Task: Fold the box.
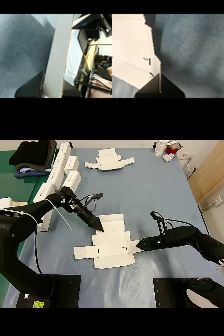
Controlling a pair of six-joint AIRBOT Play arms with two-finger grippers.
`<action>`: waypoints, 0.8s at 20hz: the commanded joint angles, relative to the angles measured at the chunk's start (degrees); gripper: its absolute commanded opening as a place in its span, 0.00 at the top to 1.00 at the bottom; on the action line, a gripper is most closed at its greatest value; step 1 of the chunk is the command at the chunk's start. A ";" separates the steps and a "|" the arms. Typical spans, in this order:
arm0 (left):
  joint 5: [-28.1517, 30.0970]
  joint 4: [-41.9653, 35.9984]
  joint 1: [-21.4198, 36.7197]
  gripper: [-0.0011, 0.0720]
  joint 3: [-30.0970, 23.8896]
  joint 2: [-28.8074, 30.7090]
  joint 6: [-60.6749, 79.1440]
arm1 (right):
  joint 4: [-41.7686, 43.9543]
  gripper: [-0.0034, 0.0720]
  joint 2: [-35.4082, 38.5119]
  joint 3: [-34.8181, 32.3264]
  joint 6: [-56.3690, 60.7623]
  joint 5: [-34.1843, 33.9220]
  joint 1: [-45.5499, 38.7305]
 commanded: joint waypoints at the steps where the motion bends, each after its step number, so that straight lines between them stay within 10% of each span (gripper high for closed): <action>1: -0.83 0.35 -0.81 0.76 0.13 -0.02 1.92 | -0.07 0.95 -0.04 -0.02 0.02 -0.17 0.07; 2: -1.42 0.35 -0.83 0.97 0.13 -0.02 3.23 | -0.09 0.95 -0.02 -0.02 0.02 -0.17 0.07; 7: -1.84 0.04 -0.81 0.97 0.13 0.00 4.35 | -0.20 0.92 -0.02 0.04 0.00 0.24 0.07; 9: -1.46 -0.22 -0.83 0.97 0.17 0.02 4.79 | -2.16 0.52 0.02 0.26 -0.04 0.35 0.07; 16: 4.83 -0.11 -2.99 0.98 -0.68 9.60 16.68 | -37.79 0.47 0.07 8.96 23.34 -1.88 0.04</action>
